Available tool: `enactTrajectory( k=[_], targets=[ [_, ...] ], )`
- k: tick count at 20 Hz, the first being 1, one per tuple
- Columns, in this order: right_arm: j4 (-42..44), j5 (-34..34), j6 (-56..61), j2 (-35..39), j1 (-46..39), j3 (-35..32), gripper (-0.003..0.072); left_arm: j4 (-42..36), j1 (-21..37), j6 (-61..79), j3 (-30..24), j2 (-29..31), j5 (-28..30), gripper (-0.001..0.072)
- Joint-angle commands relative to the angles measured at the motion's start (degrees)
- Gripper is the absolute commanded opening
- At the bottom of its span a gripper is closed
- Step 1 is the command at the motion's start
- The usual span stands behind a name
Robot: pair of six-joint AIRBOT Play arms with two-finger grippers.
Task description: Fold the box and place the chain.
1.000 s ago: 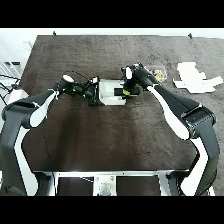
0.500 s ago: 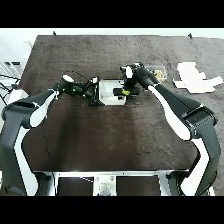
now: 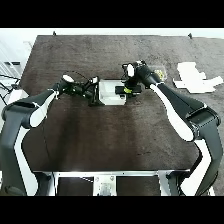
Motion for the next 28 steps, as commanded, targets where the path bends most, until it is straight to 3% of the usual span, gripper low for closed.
enactTrajectory(
  k=[1,6,7,9,11,13,19,20,21,22,28],
  targets=[
    [-0.85,-0.55,0.63,-1.01,-0.15,-0.07,0.0402,0.00,0.02,-0.02,0.02,0.04,0.02,0.0350],
    [-2.80,-0.79,2.54,-2.45,-0.39,-0.04,0.0390,0.00,0.02,-0.02,0.02,0.04,0.00,0.0350],
    [-2.82,-0.83,2.71,-2.49,-0.39,-0.04,0.0333,0.00,0.02,-0.02,0.02,0.04,0.00,0.0349],
    [-2.78,-0.81,4.00,-2.47,-0.37,0.02,0.0303,0.00,0.02,-0.02,0.02,0.04,0.00,0.0350],
    [-2.32,-0.81,3.98,-2.49,0.11,0.04,0.0187,0.00,0.02,-0.02,0.02,0.04,0.02,0.0350],
    [0.37,-1.51,3.76,-2.60,0.22,0.04,0.0016,0.00,0.02,-0.02,0.02,0.04,0.02,0.0350],
    [1.36,-2.36,3.78,-2.60,0.22,0.04,0.0017,0.00,0.02,-0.02,0.02,0.02,0.02,0.0350],
    [1.31,-2.36,3.78,-2.58,0.22,0.04,0.0086,0.00,0.02,-0.02,0.02,0.04,0.02,0.0350],
    [1.29,-2.34,3.78,-2.58,0.22,0.04,0.0288,0.00,0.02,-0.02,0.02,0.02,0.02,0.0350],
    [1.11,-2.32,3.80,-2.58,0.22,0.04,0.0355,0.00,0.02,-0.02,0.02,0.04,0.02,0.0350],
    [1.11,-1.81,3.78,-2.29,0.11,0.07,0.0381,0.00,0.02,-0.02,0.02,0.02,0.02,0.0350]
  ],
)
